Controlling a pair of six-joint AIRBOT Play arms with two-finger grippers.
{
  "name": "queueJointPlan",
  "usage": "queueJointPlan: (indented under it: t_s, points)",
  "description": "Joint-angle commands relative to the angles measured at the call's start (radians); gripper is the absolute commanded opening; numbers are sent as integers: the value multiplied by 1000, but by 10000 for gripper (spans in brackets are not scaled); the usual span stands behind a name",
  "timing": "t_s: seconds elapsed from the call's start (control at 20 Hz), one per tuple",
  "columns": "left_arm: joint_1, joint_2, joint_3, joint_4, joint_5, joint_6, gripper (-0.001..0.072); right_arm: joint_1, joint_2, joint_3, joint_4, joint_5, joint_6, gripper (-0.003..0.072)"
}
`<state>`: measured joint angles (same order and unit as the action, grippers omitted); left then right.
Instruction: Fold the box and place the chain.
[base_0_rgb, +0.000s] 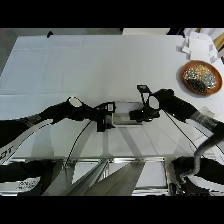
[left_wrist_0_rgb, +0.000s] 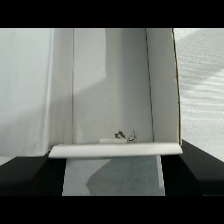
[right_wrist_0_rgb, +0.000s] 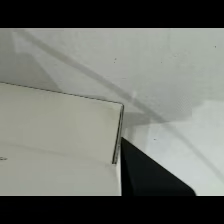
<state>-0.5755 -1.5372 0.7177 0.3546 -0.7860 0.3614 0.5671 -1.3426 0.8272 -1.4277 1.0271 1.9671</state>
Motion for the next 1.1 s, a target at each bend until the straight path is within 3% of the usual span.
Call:
queueJointPlan:
  t_s: [0.0,0.25,0.3,0.35,0.45,0.55,0.7,0.85,0.95,1.05]
  points:
    - [0,1,0,0,0,0,204,1,-4,2,-9,13,8,82]
    - [0,1,0,0,0,0,204,19,-6,2,-40,11,8,43]
    - [0,1,0,0,0,0,204,29,-11,2,-51,6,8,84]
    - [0,1,0,0,0,0,204,39,-17,2,-52,2,17,199]
    - [0,1,0,0,0,0,204,51,-30,2,-58,1,26,202]
    - [0,1,0,0,1,0,204,56,-35,2,-63,0,26,184]
    - [0,1,0,0,0,0,204,56,-35,2,-69,-3,26,97]
    - [0,1,0,0,0,0,204,56,-35,2,-68,-22,26,94]
    - [0,1,0,0,0,0,204,56,-35,2,-68,-21,26,18]
    - [0,1,0,0,0,0,204,56,-35,2,-68,-18,26,18]
